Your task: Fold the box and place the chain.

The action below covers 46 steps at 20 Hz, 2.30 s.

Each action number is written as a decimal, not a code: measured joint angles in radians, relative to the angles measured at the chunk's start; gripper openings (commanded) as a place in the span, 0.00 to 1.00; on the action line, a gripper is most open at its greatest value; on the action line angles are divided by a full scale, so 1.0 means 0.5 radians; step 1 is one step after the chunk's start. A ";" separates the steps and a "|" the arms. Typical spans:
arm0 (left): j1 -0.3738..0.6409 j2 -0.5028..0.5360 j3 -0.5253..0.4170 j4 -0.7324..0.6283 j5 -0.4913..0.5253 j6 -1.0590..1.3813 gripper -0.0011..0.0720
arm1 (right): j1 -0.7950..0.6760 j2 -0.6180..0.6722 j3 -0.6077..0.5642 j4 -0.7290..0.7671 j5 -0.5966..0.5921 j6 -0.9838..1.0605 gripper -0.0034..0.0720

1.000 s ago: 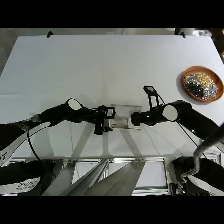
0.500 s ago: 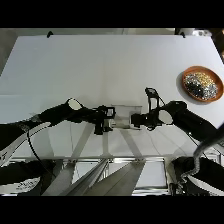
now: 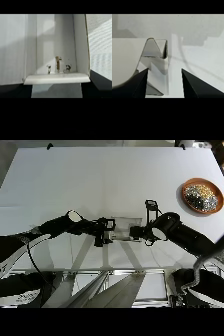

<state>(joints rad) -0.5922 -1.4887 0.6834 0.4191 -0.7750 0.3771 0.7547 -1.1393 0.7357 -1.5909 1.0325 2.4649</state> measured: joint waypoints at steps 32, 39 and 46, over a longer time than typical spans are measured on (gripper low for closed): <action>0.001 0.001 0.000 0.005 -0.001 0.004 0.48 | 0.231 -0.439 0.166 -0.068 0.089 0.353 0.07; 0.001 0.001 0.000 0.003 -0.004 0.001 0.48 | 0.231 -0.425 0.162 -0.069 0.074 0.351 0.50; 0.000 0.001 0.000 -0.003 -0.001 -0.005 0.48 | 0.229 -0.319 0.166 -0.197 0.093 0.346 0.49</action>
<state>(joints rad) -0.5922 -1.4883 0.6834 0.4175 -0.7753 0.3748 0.8692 -1.2987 0.8185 -1.6894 1.0790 2.6377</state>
